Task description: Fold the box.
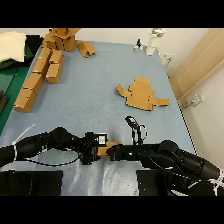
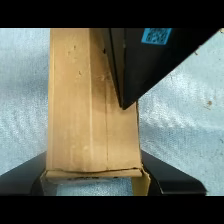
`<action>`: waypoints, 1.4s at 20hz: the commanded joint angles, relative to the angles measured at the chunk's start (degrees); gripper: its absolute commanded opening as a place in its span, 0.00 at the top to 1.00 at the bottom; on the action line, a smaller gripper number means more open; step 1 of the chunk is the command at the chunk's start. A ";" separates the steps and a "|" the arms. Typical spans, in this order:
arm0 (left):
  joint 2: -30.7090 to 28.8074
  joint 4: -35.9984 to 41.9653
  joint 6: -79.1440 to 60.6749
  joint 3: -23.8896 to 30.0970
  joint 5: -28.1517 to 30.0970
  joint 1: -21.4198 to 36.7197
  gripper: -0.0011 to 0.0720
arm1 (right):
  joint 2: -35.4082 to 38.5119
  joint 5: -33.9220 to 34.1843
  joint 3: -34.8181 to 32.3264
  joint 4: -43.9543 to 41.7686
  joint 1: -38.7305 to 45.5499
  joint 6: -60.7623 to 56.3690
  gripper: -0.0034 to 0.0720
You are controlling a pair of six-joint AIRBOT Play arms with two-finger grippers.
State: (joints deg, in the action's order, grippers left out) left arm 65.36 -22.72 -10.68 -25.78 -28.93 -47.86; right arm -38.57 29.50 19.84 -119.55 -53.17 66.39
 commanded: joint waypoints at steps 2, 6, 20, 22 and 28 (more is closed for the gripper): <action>0.00 0.00 -0.02 0.00 0.00 0.02 0.22 | -0.07 -0.42 -0.17 0.44 0.02 -0.15 0.95; 0.00 0.00 -0.02 0.00 0.00 0.02 0.22 | -0.70 -0.46 -0.66 0.50 -0.02 -0.15 0.95; 0.00 0.00 -0.02 0.00 0.00 0.02 0.22 | -1.31 -0.61 -1.20 1.16 -0.02 -0.15 0.95; 0.00 0.00 -0.02 0.00 0.00 0.02 0.22 | -0.17 -0.24 -0.87 1.79 -0.02 -0.15 0.95; 0.00 0.00 -0.02 0.00 0.00 0.02 0.22 | 7.26 25.44 7.13 35.32 0.00 -19.28 0.95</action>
State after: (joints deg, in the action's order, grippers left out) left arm 65.36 -22.72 -10.68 -25.78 -28.97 -47.86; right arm -33.91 40.03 23.33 -102.69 -53.17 58.04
